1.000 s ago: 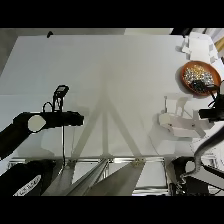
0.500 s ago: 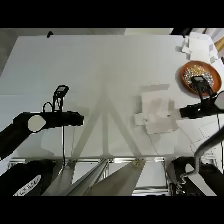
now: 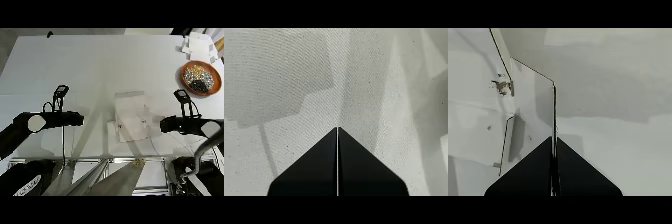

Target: Fold the box and place the chain.

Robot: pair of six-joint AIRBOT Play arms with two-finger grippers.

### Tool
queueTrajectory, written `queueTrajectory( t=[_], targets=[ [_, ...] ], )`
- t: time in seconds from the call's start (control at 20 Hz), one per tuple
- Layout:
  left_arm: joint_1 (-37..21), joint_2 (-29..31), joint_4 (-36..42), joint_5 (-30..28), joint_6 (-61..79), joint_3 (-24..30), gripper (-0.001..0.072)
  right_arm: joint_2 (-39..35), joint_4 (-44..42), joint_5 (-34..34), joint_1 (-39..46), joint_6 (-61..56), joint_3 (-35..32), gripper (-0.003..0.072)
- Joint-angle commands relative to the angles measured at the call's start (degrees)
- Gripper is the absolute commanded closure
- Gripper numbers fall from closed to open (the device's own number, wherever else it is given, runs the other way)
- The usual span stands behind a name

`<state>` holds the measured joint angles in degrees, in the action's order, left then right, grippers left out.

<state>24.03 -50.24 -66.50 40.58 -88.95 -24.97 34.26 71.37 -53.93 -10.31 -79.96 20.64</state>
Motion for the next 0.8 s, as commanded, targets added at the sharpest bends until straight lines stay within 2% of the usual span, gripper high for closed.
queueTrajectory(
  t=[0.0,0.4,0.45,0.5,0.55,0.65,0.75],
  targets=[
    [0.0,0.0,0.0,0.0,0.0,0.0,0.0699,-0.7,-1.3,3.8,-4.5,-3.5,-1.4,0.0677],
    [0.0,0.0,1.3,-3.2,0.5,0.0,0.0698,-0.7,-1.1,4.0,-6.4,-4.0,-1.4,0.0677],
    [0.0,0.0,1.3,-3.5,0.6,0.0,0.0673,-0.7,-1.1,4.0,-6.4,-4.0,-1.4,0.0676],
    [0.0,-0.1,1.4,-3.5,3.3,0.0,0.0500,-0.7,-1.1,4.0,-6.4,-4.0,-1.4,0.0676],
    [0.0,-0.1,3.1,-3.4,7.6,0.0,0.0432,-0.7,-1.1,4.0,-6.4,-4.0,-1.4,0.0676],
    [-0.1,-0.1,11.4,-4.7,20.0,0.0,0.0429,-0.7,-1.1,4.0,-6.4,-4.0,-1.4,0.0676],
    [-0.2,-1.9,23.4,-5.8,34.1,-1.5,0.0427,-0.7,-1.1,4.1,-6.4,-4.0,-1.4,0.0676]
  ],
)
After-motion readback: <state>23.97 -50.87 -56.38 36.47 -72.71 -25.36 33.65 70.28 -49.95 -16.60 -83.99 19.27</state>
